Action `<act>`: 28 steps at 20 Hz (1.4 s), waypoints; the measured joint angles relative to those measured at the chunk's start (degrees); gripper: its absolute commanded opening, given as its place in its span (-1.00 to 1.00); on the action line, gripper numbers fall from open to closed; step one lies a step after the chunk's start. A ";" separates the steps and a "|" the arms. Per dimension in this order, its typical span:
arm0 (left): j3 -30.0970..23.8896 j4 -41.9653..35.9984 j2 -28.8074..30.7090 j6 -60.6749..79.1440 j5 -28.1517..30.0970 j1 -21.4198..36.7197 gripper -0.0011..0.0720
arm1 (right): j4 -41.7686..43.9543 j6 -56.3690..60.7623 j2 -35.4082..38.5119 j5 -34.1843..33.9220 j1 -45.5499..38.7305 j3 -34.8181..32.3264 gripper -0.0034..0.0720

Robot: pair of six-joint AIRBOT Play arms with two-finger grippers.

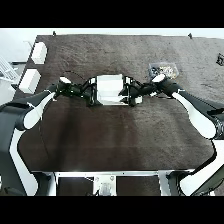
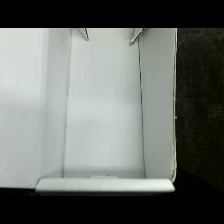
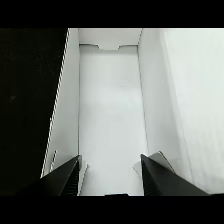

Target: Fold the box and place the chain.

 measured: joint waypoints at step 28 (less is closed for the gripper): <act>0.02 -0.35 0.02 -0.22 -0.15 0.00 0.28 | -13.99 11.69 6.08 4.68 -5.25 0.00 -0.88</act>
